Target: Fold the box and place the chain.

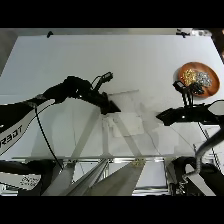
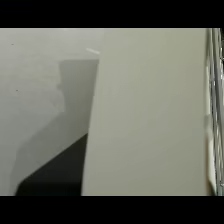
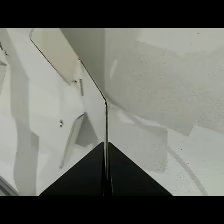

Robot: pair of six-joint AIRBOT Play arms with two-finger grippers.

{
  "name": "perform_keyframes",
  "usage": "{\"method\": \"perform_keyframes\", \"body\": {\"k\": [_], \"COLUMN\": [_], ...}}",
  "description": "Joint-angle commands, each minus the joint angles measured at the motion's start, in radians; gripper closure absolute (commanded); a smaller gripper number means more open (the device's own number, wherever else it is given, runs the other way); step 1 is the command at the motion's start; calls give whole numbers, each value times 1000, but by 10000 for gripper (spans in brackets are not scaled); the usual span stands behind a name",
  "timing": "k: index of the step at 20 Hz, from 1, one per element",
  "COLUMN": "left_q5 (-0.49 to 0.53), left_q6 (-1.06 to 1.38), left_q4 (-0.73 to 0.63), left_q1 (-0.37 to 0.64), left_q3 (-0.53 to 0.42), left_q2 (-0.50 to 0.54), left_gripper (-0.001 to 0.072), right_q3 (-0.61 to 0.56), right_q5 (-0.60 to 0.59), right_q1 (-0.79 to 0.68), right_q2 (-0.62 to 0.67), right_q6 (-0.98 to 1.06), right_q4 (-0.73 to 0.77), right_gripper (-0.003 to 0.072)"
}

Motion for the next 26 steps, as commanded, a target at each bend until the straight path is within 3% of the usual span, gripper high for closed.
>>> {"method": "perform_keyframes", "body": {"k": [1, 2, 10, 11, 13, 14, 17, 20, 23, 26], "left_q5": [-3, -11, -2, 15, 21, 20, 14, -33, -154, -260], "left_q6": [7, 7, 7, 7, 6, 6, 7, 7, 7, -76], "left_q4": [-6, -6, 45, 63, 123, 153, 231, 315, 415, 474], "left_q1": [-21, -21, -21, -21, -21, -21, -22, -46, -148, -246], "left_q3": [1, 1, 1, 1, 1, 1, 1, 1, 0, -2], "left_q2": [-7, -6, 32, 48, 95, 121, 196, 259, 298, 292], "left_gripper": [617, 695, 696, 696, 697, 697, 696, 702, 704, 704], "right_q3": [0, 0, 1, 1, 2, 2, 2, 2, 2, 2], "right_q5": [0, 0, 33, 48, 68, 84, 148, 126, 82, 72], "right_q1": [1, 1, 1, 1, 1, 1, 0, 0, 0, 0], "right_q2": [1, 1, 1, 2, 2, 2, 8, 83, 226, 378], "right_q6": [1, 1, 2, 2, 22, 40, 56, 56, 63, 136], "right_q4": [3, 3, 4, 3, 4, 4, 3, 3, -36, -176], "right_gripper": [675, 675, 655, 564, 313, 244, 244, 243, 243, 243]}}
